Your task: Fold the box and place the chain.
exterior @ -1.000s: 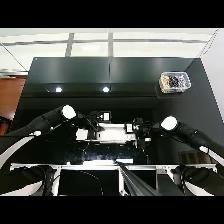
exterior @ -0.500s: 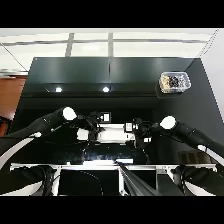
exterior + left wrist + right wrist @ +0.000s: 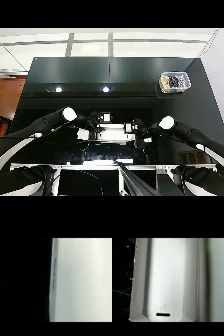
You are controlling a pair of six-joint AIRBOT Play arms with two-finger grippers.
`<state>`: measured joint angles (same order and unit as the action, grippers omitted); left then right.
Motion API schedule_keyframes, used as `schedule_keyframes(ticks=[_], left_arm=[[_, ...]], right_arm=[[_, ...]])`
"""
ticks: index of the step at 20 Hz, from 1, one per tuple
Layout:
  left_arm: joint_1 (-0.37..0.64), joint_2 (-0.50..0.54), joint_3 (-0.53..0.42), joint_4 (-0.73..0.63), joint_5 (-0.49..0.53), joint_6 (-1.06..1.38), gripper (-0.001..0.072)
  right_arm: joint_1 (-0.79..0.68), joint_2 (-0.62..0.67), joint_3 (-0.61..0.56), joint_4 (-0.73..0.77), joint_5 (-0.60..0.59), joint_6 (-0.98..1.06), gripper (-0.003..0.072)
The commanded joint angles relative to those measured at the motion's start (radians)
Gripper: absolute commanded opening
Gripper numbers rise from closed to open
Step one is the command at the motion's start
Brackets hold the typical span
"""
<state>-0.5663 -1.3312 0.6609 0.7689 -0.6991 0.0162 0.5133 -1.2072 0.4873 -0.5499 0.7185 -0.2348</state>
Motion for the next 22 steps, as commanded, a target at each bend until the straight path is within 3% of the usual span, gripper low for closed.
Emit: schedule_keyframes(ticks=[1,22], left_arm=[[0.000,-0.001,0.000,0.001,0.000,0.000,0.0023],[0.000,-0.001,0.000,0.001,-0.008,0.000,0.0023]], right_arm=[[0.000,-0.001,0.000,-0.005,-0.005,0.006,0.0631],[0.000,-0.001,-0.003,-0.053,-0.027,0.098,0.0631]])
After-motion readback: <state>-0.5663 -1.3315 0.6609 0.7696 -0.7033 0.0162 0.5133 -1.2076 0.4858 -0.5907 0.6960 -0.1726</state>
